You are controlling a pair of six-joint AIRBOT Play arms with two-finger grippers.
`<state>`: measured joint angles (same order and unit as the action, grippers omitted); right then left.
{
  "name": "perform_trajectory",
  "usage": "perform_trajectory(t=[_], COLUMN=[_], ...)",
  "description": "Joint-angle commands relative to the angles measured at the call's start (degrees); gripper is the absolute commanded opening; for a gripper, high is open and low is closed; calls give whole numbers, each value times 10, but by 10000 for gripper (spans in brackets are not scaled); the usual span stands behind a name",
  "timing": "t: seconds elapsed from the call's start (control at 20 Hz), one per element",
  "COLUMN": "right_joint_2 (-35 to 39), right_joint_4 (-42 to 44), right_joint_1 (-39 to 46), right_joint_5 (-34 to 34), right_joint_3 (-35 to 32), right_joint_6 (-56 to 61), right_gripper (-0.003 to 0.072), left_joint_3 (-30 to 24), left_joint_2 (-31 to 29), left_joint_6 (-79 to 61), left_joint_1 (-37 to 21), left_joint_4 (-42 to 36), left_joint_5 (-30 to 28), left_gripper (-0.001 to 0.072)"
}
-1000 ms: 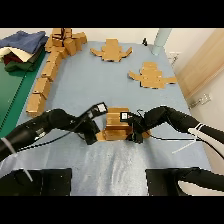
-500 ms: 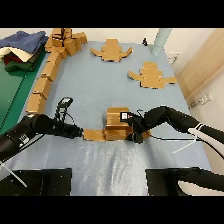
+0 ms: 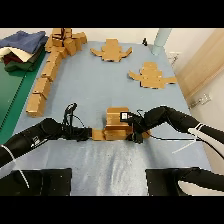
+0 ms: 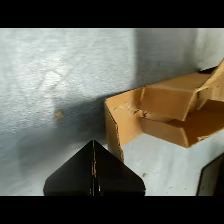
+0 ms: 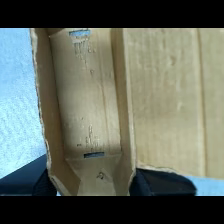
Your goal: Fold the box.
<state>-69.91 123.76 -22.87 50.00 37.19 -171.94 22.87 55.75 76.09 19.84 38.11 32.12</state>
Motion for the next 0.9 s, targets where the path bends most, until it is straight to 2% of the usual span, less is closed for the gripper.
perform_trajectory(t=[0.0, 0.25, 0.4, 0.6, 0.65, 0.7, 0.85], right_joint_2=[0, 0, 0, 0, 0, 0, 0], right_joint_4=[0, 0, 0, 0, 0, 0, 0], right_joint_1=[0, 0, 0, 0, 0, 0, 0], right_joint_5=[0, 0, 0, 0, 0, 0, 0], right_joint_3=[0, 0, 0, 0, 0, 0, 0], right_joint_6=[0, 0, 0, 0, 0, 0, 0], right_gripper=[562, 562, 562, 562, 562, 562, 562], left_joint_3=[-1, 19, 42, 44, 44, 44, 44], left_joint_2=[6, 6, 6, 7, 7, 7, 7], left_joint_6=[-20, -22, -24, -25, -32, -32, -32], left_joint_1=[36, 87, 82, 54, 49, 47, 47], left_joint_4=[-54, -68, -68, -68, -68, -68, -69], left_joint_5=[-31, -48, -43, -28, -24, -22, -21], left_gripper=[11, 12, 14, 16, 138, 389, 400])
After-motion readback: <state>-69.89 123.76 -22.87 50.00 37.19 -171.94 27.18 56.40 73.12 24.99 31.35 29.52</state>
